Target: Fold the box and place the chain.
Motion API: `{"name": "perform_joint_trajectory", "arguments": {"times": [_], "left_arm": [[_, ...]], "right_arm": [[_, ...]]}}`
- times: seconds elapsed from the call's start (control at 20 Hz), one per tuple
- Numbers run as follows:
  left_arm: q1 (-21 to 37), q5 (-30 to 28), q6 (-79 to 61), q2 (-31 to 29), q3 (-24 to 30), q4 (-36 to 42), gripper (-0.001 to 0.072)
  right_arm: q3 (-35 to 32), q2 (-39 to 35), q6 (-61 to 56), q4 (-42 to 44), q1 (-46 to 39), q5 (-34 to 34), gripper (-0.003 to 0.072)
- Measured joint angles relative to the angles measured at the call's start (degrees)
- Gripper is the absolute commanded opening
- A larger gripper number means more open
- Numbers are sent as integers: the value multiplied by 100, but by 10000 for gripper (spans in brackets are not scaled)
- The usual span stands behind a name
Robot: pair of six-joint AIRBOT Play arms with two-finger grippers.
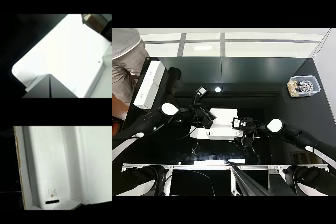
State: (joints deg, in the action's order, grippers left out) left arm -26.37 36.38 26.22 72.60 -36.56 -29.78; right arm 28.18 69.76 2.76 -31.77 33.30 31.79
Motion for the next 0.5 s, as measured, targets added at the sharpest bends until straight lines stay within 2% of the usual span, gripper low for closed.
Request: {"name": "perform_joint_trajectory", "arguments": {"times": [0.3, 0.5], "left_arm": [[20, 315, 227, 149, -140, -774, 25], [267, 656, 490, -413, -219, -1353, 27]], "right_arm": [[0, 0, 2, -2, 0, 2, 493], [0, 0, 2, -2, 0, 2, 492]]}}
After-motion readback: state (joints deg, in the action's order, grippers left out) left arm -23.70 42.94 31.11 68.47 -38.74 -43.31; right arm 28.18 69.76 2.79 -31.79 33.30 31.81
